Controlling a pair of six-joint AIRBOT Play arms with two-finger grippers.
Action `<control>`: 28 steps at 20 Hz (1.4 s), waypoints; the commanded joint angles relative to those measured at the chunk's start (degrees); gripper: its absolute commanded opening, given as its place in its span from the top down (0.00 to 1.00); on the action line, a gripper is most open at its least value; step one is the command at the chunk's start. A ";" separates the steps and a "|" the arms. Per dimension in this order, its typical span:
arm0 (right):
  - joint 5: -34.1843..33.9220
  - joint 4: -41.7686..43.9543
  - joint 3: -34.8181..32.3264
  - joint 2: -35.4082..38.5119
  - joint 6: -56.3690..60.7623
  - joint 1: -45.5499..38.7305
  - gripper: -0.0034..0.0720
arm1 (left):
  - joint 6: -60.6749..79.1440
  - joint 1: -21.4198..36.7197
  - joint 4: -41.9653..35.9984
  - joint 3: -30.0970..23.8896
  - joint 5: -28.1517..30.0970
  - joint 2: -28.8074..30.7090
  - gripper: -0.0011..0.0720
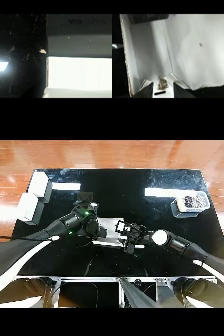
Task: Fold the box and place the chain.
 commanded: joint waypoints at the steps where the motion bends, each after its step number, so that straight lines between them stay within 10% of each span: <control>1: -0.55 1.75 0.13 -0.15 -0.04 0.37 0.55 | 0.11 0.02 -0.24 0.00 -0.09 -0.04 0.96; 6: -0.50 1.73 0.13 -0.17 -0.02 0.37 0.37 | 0.11 0.02 -0.39 0.00 -0.04 -0.04 0.96; 12: -0.48 1.64 0.13 -0.24 -0.02 0.35 0.37 | 0.11 0.02 -0.44 0.00 -0.07 -0.04 0.96; 15: -0.50 1.25 0.13 -0.28 0.00 0.35 0.61 | 0.11 0.02 -0.44 0.00 -0.07 -0.04 0.96; 24: -0.55 1.27 0.11 -0.28 0.00 0.35 0.59 | 0.11 0.02 -1.53 0.02 -0.26 -0.04 0.96; 26: -0.50 1.25 0.11 -0.28 0.04 0.31 0.25 | 0.11 0.00 -1.53 0.02 -0.26 -0.04 0.96; 28: -0.31 1.27 0.13 -0.28 0.28 0.31 0.39 | 0.11 0.02 -1.53 0.02 -0.26 -0.04 0.96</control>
